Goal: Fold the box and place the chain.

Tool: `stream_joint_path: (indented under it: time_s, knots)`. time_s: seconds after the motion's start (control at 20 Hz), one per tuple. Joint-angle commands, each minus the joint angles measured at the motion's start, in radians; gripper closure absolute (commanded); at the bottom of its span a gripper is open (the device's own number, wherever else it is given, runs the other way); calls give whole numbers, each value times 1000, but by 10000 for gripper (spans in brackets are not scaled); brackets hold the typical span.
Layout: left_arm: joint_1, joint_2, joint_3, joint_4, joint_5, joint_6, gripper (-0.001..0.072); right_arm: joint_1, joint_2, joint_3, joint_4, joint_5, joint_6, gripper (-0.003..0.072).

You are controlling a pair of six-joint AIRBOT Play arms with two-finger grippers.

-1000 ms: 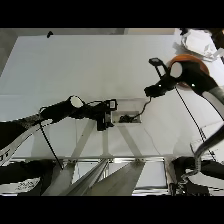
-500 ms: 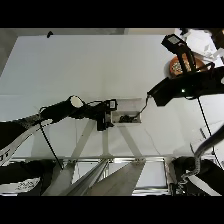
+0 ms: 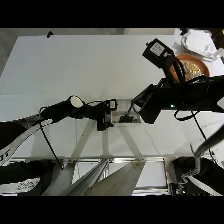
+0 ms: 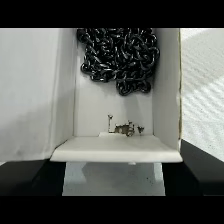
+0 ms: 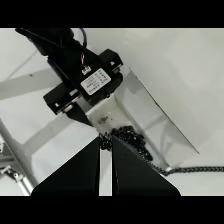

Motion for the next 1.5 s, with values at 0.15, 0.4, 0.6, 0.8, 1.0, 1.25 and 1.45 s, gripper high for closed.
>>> stream_joint_path:
  time_s: [0.15,0.4,0.6,0.8,1.0,1.25,1.45]
  knots:
    - [-1,1,-1,0,0,0,377,16,-35,-233,-7,-202,19,667]
    - [0,1,-1,0,0,0,377,16,-259,-306,-3,-318,26,560]
    - [-1,1,-1,0,0,0,377,16,-306,-306,-5,-325,48,485]
    - [0,1,-1,0,0,0,377,2,-264,-241,-53,-235,89,485]
    - [0,1,-1,0,0,0,377,-139,-147,-159,-225,-123,264,484]
    - [-1,1,-1,0,0,0,377,-370,-142,-156,-338,20,271,381]
    - [0,1,-1,0,0,0,377,-439,-319,-115,-358,-61,253,382]
